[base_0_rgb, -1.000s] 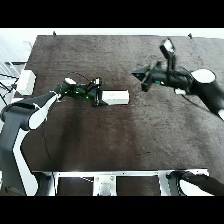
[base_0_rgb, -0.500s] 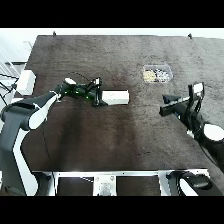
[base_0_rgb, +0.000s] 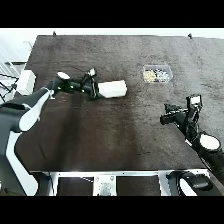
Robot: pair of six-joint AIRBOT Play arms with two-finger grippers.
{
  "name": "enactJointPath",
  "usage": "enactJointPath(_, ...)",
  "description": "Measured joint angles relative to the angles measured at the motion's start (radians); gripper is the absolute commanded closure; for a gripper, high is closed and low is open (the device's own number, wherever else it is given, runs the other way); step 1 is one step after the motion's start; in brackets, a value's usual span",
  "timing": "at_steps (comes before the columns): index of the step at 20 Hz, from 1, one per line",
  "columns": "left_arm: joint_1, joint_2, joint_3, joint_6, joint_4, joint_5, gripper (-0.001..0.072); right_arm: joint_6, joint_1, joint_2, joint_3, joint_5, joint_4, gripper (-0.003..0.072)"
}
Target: Fold the box and place the chain.
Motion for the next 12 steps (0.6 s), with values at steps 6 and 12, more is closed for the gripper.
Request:
enactJointPath(6, 0.157, 0.153, -0.012, -0.245, -0.014, 0.2, 0.0697, 0.001, 0.0, 0.001, -0.004, -0.008, 0.0, 0.0673)
enactJointPath(12, 0.324, 0.196, -0.133, -0.461, 0.001, 0.536, 0.0695, 0.001, 0.0, 0.001, -0.004, -0.01, 0.0, 0.0673)
